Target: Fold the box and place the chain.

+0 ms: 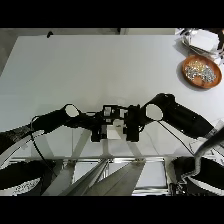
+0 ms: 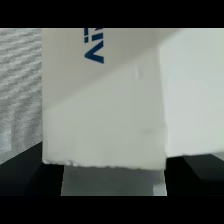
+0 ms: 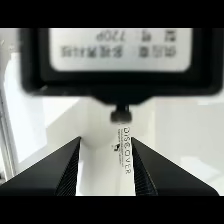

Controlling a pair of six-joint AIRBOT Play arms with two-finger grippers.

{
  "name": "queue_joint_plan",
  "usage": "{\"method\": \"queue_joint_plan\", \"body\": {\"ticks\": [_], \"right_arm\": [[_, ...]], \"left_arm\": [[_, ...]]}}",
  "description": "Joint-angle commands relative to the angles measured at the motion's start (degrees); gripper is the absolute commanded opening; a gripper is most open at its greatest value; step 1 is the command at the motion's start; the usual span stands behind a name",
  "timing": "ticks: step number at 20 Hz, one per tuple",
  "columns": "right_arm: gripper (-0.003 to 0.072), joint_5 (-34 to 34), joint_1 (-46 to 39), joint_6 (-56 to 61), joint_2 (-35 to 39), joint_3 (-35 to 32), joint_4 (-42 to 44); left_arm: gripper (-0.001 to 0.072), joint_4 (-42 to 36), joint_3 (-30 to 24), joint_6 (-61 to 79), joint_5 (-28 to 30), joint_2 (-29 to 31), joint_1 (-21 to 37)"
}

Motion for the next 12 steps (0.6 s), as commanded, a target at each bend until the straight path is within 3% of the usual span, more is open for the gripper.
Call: {"method": "queue_joint_plan", "body": {"ticks": [1,7,12], "right_arm": [[0.0382,0.0,0.8,1.3,1.4,-0.6,0.1],[0.0381,-2.2,1.6,2.7,1.4,-3.8,-1.0],[0.0274,-3.2,1.6,3.0,1.4,-3.8,-3.0]], "left_arm": [[0.0256,0.0,0.0,0.0,0.0,0.0,0.0],[0.0256,0.0,0.0,0.0,0.0,0.0,0.0],[0.0256,0.0,0.0,0.0,0.0,0.0,0.0]]}}
